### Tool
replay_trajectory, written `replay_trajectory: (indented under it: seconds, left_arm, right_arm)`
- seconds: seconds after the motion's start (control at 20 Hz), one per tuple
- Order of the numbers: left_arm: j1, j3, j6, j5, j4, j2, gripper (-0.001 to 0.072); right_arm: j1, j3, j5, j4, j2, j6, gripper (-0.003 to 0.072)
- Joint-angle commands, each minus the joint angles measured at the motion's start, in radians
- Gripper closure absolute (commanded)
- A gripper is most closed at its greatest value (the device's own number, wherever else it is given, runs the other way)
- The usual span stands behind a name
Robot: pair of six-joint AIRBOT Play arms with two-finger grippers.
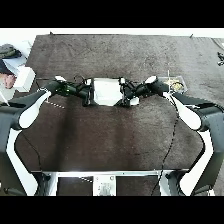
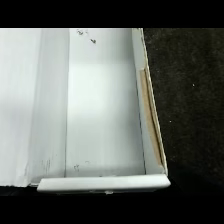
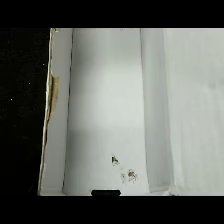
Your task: Fold the box and place the chain.
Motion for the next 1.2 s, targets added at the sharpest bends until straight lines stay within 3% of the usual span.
replay_trajectory:
  seconds: [0.0, 0.55, 0.65, 0.7, 0.75, 0.85, 0.95, 1.15]
  left_arm:
    - [-0.001, 0.001, 0.001, 0.003, -0.011, -0.001, -0.0002]
    - [-0.004, 0.001, 0.007, 0.005, -0.049, -0.016, -0.0001]
    - [-0.004, 0.001, 0.023, -0.021, -0.048, -0.017, 0.0101]
    - [-0.004, 0.001, 0.027, -0.024, -0.048, -0.017, 0.0101]
    - [-0.004, 0.001, 0.027, -0.029, -0.047, -0.017, 0.0146]
    - [-0.004, 0.001, 0.027, -0.05, -0.036, -0.017, 0.0315]
    - [-0.004, 0.001, 0.027, -0.045, -0.034, -0.017, 0.0424]
    - [-0.004, 0.001, 0.026, -0.045, -0.035, -0.017, 0.0423]
  right_arm:
    - [0.001, 0.0, 0.0, 0.0, 0.0, 0.0, 0.0292]
    - [0.001, 0.0, 0.0, 0.0, 0.0, 0.0, 0.0292]
    - [0.001, 0.0, 0.0, 0.0, 0.0, 0.0, 0.0292]
    - [0.001, 0.0, 0.0, 0.0, 0.0, 0.0, 0.0292]
    - [0.001, 0.0, 0.0, 0.0, 0.0, 0.0, 0.0292]
    - [0.001, 0.0, 0.0, 0.001, 0.0, 0.0, 0.0292]
    - [0.001, 0.0, 0.0, 0.0, 0.0, 0.0, 0.0292]
    - [0.001, 0.0, 0.0, 0.0, 0.0, 0.0, 0.0292]
